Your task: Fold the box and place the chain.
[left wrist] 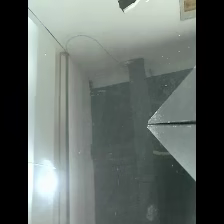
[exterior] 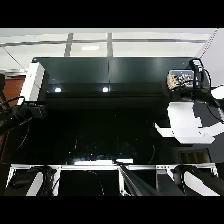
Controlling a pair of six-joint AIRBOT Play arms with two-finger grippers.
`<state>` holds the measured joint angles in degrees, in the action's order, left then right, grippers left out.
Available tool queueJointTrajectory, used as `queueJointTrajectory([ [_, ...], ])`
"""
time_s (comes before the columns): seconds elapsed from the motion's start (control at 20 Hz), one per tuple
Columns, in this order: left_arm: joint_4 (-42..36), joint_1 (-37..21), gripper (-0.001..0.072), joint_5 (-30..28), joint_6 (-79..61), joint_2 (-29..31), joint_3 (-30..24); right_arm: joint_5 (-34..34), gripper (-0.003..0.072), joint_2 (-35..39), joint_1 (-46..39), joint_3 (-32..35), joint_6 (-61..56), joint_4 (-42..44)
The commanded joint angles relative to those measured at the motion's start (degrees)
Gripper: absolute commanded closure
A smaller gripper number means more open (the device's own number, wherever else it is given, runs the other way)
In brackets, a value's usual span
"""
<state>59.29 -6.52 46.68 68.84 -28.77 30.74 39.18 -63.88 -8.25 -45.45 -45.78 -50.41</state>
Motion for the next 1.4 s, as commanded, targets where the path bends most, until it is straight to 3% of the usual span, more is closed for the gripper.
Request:
queueJointTrajectory([
  [0.0,0.00,0.02,0.0679,0.04,-0.02,0.04,0.04,0.02,0.0672,0.04,0.04,0.04,0.00,0.02],
  [0.6,0.00,0.02,0.0680,-0.04,-0.04,-0.02,0.00,0.02,0.0671,0.04,0.04,0.04,-0.02,0.28],
  [0.8,-0.04,0.09,0.0678,-0.66,-0.07,-1.36,-0.02,-1.97,0.0669,0.02,0.04,0.04,0.00,7.39],
  [0.85,-0.04,0.09,0.0625,-1.55,-0.09,-2.80,-0.02,-2.51,0.0552,0.00,0.09,0.04,-0.04,8.48],
  [0.9,-0.04,0.22,0.0321,-2.58,-0.09,-4.48,0.00,-1.18,-0.0034,0.02,0.04,-0.02,-1.05,8.24],
  [0.95,0.00,0.57,0.0003,-3.23,-0.07,-6.25,0.09,1.55,-0.0030,0.02,-0.13,-0.79,-1.36,5.79],
  [1.1,0.09,0.85,0.0001,0.07,-1.05,-10.69,1.99,12.17,-0.0027,0.02,-4.76,-8.92,-16.70,-18.21],
  [1.2,0.35,0.85,0.0001,1.03,-1.05,-11.98,2.51,13.66,-0.0026,0.02,-12.66,-13.03,-24.61,-34.51],
  [1.35,0.48,0.85,0.0002,0.96,-1.07,-12.74,2.51,14.75,-0.0026,-1.18,-29.79,-13.68,-31.08,-37.68],
])
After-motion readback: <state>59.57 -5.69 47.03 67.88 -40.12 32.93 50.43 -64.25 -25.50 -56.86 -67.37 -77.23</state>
